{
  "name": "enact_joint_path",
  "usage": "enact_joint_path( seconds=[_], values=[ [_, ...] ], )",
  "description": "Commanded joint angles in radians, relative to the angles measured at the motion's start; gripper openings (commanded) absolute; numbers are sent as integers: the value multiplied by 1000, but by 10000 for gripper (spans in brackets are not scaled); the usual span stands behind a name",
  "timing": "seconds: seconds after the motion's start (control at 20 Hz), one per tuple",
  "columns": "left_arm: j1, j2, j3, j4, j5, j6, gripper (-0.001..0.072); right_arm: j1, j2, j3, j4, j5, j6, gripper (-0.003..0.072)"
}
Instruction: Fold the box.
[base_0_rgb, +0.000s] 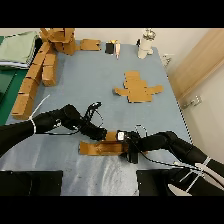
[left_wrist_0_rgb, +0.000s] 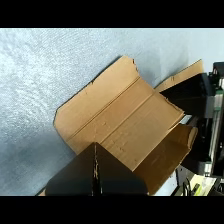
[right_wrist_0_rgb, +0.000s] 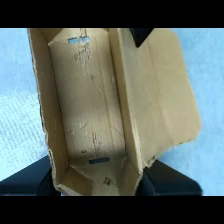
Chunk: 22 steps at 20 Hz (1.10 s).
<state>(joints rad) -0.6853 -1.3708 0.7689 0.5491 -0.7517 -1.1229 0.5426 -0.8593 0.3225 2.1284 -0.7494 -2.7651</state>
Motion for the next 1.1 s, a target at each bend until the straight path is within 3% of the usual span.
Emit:
enact_joint_path(
  seconds=[0.0, 0.1, 0.3, 0.6, 0.65, 0.7, 0.75, 1.05],
  values=[
    [2, -2, 3, 5, -10, 23, 13, 1, 1, 0, 0, 0, 0, 517],
    [8, 31, 3, 5, -17, 85, 12, 1, 0, 0, 0, 0, 0, 517],
    [63, 212, -6, 22, -47, 299, 12, 1, 0, 0, -1, -1, 0, 517],
    [95, 462, -125, 303, -164, 473, 16, 1, 0, 0, -1, 0, 0, 517],
    [84, 477, -142, 332, -183, 497, 144, 1, 0, 0, -1, 0, 0, 517],
    [73, 480, -155, 344, -182, 509, 617, 1, 0, 0, -1, 0, 0, 517],
    [61, 477, -167, 352, -179, 527, 720, 1, 0, 0, -1, 0, 0, 517],
    [-50, 422, -190, 349, -121, 776, 720, 1, 0, 0, -1, 0, 0, 517]
  ],
)
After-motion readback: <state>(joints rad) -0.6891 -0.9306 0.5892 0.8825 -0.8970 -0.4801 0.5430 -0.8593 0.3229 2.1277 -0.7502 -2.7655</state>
